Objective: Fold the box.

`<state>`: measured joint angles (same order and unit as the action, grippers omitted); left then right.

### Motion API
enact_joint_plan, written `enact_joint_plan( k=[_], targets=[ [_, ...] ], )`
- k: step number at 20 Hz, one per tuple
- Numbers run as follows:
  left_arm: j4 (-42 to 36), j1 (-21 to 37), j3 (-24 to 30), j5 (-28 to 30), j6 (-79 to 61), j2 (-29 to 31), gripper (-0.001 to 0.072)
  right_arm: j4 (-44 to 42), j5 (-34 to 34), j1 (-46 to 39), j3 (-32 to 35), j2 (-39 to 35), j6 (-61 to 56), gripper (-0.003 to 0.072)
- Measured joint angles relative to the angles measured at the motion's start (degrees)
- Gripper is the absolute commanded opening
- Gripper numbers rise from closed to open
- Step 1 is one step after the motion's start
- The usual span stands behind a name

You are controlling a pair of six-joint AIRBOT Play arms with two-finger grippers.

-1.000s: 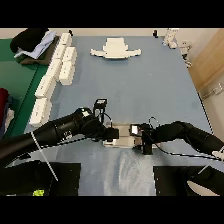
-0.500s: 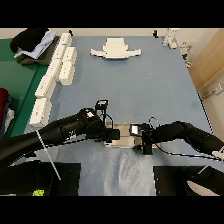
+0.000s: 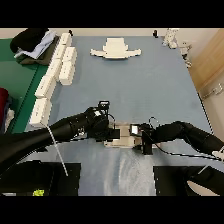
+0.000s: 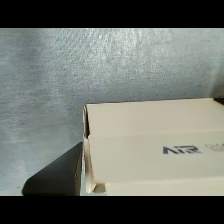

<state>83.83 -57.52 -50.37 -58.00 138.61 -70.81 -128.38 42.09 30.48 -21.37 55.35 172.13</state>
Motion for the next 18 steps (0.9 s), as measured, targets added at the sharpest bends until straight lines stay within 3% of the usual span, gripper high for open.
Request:
enact_joint_plan(
  k=[8, 10, 16, 17, 18],
  targets=[
    [2.75, -1.84, -2.99, -2.45, 2.29, -4.90, 0.0212, 0.02, 0.00, 0.00, 0.00, 0.00, 0.00, 0.0513],
    [3.30, -2.19, -3.21, -2.75, 2.99, -5.38, 0.0012, 0.00, 0.00, 0.00, 0.00, 0.00, 0.02, 0.0514],
    [3.98, -2.47, -3.39, -3.19, 4.59, -5.84, 0.0018, 0.00, 0.02, -0.02, 0.00, 0.00, -0.02, 0.0514],
    [3.98, -2.49, -3.41, -3.19, 4.63, -5.84, 0.0251, 0.00, 0.02, -0.02, 0.00, 0.00, -0.02, 0.0514],
    [3.98, -2.49, -3.39, -2.99, 4.63, -5.92, 0.0564, 0.00, 0.00, 0.00, 0.00, 0.00, 0.04, 0.0514]
  ],
)
